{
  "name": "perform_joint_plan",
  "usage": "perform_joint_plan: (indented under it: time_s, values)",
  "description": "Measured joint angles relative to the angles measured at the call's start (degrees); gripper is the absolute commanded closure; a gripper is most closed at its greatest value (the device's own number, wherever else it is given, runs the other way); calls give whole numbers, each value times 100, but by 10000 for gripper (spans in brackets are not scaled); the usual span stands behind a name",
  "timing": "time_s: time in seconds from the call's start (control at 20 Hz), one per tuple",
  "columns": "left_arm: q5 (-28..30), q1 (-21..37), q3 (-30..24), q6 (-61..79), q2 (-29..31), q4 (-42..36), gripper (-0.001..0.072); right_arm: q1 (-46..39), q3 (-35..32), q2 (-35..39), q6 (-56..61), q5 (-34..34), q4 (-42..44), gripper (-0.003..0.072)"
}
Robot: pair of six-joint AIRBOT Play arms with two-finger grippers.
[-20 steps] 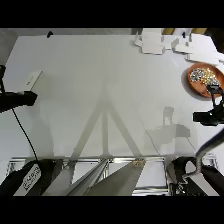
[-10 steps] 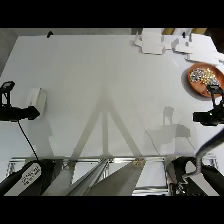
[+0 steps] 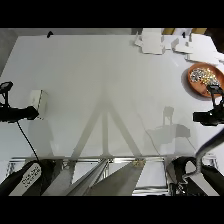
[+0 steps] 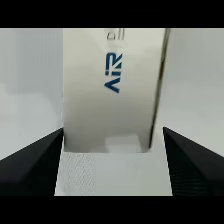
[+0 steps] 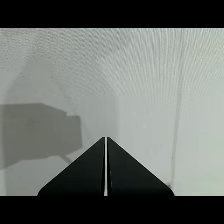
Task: Fold the box and place the chain.
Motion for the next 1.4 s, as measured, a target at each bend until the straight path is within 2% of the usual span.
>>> perform_joint_plan:
  time_s: [0.05, 0.1, 0.2, 0.3, 0.35, 0.5, 0.75, 0.9, 1.05, 1.25, 1.3, 1.35, 1.4]
  values:
    - [63, -105, 0, -20, 221, -22, 27, 0, 0, 0, -2, 0, 0, 667]
    - [92, -234, 0, -24, 472, -37, 89, 0, 2, 0, 0, 0, 0, 667]
    - [144, -509, 0, -39, 938, -59, 333, 0, 0, 0, 0, 0, 0, 667]
    - [94, -767, 0, -52, 1346, -70, 626, 0, 2, 0, 0, 0, 0, 667]
    - [42, -887, 0, -59, 1523, -81, 700, 0, 0, 0, -2, 0, 0, 667]
    - [-162, -1128, 0, -90, 1856, -87, 700, 0, 0, 0, -2, 0, 0, 667]
    - [-350, -1263, 0, -243, 2022, -85, 692, 0, 2, 0, -2, 2, 0, 667]
    - [-363, -1281, -2, -278, 2048, -76, 591, 0, 0, 0, -2, 0, 2, 667]
    - [-278, -1290, -2, -293, 2046, -50, 431, 0, 0, 0, 0, 2, 2, 667]
    - [-94, -1290, -2, -295, 1838, 33, 415, 0, 0, 0, 0, 2, 2, 667]
    - [-46, -1292, -2, -295, 1755, 46, 346, 0, 0, 0, -2, 0, 0, 667]
    - [11, -1292, -2, -295, 1655, 52, 234, 0, 0, 0, 0, 2, 0, 667]
    - [70, -1292, -2, -297, 1550, 61, 195, 0, 0, 0, 0, 0, 2, 667]
